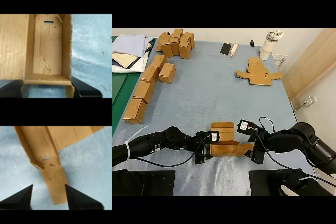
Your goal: Fold the box.
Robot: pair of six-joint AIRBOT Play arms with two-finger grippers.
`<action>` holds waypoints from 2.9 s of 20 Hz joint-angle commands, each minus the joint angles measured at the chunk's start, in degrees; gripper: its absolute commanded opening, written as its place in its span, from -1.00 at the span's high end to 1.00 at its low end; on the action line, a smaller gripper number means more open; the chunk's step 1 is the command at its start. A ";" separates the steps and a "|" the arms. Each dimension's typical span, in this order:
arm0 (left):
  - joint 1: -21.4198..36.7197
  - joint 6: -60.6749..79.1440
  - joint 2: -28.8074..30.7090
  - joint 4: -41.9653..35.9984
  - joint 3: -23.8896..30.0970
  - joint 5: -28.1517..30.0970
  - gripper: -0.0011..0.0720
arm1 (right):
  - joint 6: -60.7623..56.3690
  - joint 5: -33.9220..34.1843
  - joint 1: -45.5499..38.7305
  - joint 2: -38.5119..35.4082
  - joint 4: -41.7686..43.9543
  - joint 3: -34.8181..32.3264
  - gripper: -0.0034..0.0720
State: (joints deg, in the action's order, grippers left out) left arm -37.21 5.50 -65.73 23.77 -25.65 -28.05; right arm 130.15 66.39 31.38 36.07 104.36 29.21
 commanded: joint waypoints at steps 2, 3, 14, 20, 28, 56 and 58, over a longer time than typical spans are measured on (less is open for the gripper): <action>0.04 0.02 0.00 0.02 0.00 0.00 -0.26 | 11.61 -8.04 0.15 4.92 -0.24 -1.31 -0.80; 0.04 0.02 0.00 0.02 0.00 -0.04 -0.26 | 12.59 -8.50 0.15 6.56 0.04 -1.31 -0.80; 0.04 0.02 0.00 0.02 0.00 0.00 -0.26 | 19.37 -12.17 2.34 9.33 6.47 -1.33 -0.15; 0.04 0.02 0.00 0.02 0.00 0.00 -0.26 | 26.64 -11.96 2.34 10.86 10.47 -1.33 0.51; 0.04 0.02 0.00 0.02 0.00 0.00 -0.26 | 31.89 -14.10 2.64 13.77 15.89 -1.31 0.51; 0.04 0.02 0.00 0.00 0.00 0.00 -0.26 | -43.71 -1.60 -20.02 8.44 -6.29 -6.84 0.90; 0.04 0.02 0.00 0.02 0.00 0.00 -0.26 | -41.35 -5.09 -19.96 8.41 0.57 -9.25 0.90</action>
State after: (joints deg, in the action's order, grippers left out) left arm -37.21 5.52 -65.73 23.77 -25.65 -28.05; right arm 86.59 68.47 14.44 44.34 90.87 24.29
